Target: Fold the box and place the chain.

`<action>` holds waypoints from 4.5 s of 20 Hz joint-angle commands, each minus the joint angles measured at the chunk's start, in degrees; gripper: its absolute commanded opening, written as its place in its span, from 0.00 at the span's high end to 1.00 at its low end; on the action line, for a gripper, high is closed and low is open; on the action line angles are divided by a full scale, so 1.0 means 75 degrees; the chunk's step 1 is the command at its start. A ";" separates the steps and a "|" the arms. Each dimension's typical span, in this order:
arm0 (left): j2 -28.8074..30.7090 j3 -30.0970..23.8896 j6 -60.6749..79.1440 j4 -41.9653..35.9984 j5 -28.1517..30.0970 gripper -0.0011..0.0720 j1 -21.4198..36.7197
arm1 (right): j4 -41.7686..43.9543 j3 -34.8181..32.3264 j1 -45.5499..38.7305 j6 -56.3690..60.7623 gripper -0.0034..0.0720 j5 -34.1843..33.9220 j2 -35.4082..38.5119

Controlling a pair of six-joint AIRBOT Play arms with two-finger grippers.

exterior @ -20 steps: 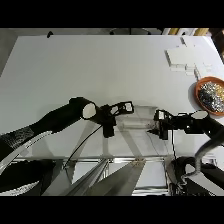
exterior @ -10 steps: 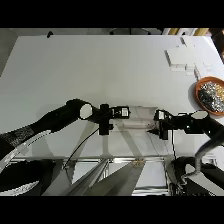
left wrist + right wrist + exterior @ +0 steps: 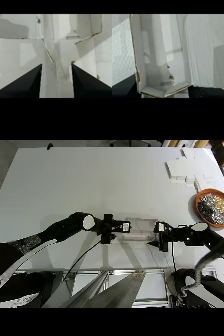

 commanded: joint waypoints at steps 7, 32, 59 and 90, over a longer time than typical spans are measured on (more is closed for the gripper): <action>-0.0169 -0.0006 0.1632 -0.1186 -0.0198 0.56 -0.0338 | 0.0003 0.0000 -0.0003 0.0000 0.35 0.0000 -0.0003; -0.0635 -0.0003 0.2133 -0.2804 0.0458 0.36 -0.0600 | 0.0000 0.0000 -0.0003 0.0000 0.35 0.0000 -0.0003; -0.0399 -0.0175 -0.9865 -0.1591 -0.1096 0.98 0.0513 | 0.0000 0.0000 -0.0003 0.0000 0.35 0.0000 -0.0003; -0.0012 0.0889 -1.1482 -0.0367 -0.0717 0.52 -0.0315 | 0.0003 0.0000 -0.0003 0.0000 0.35 -0.0003 -0.0003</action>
